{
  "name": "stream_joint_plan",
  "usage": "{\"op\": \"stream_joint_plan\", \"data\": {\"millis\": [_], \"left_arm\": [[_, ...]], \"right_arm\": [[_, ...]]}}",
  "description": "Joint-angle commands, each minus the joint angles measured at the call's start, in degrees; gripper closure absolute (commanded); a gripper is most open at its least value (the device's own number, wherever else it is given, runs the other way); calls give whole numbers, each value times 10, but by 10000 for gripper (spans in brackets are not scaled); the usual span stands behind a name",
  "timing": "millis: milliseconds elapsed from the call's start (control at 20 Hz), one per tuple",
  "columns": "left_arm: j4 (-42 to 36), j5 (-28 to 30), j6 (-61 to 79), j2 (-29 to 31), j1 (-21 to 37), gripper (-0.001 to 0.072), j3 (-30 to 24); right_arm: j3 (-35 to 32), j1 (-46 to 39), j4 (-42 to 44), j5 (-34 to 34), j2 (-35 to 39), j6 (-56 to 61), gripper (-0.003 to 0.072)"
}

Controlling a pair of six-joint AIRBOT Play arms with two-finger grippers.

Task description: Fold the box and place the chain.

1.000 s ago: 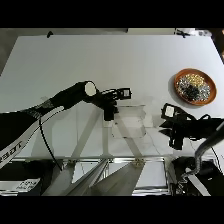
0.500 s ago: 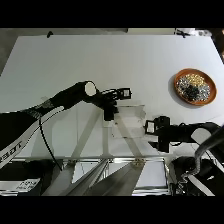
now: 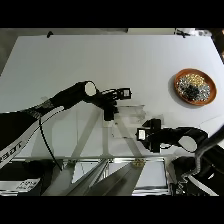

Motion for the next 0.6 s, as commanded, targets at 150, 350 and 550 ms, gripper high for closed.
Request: {"op": "stream_joint_plan", "data": {"millis": [150, 350, 550], "left_arm": [[0, 0, 0, 0, 0, 699, 0], [0, 0, 0, 0, 0, 699, 0], [0, 0, 0, 0, 0, 699, 0]], "right_arm": [[-2, 5, 0, -73, -17, 1, -16], [-2, 5, 0, -70, -19, 1, -15], [-2, 5, -2, -52, -17, -3, -15]]}}
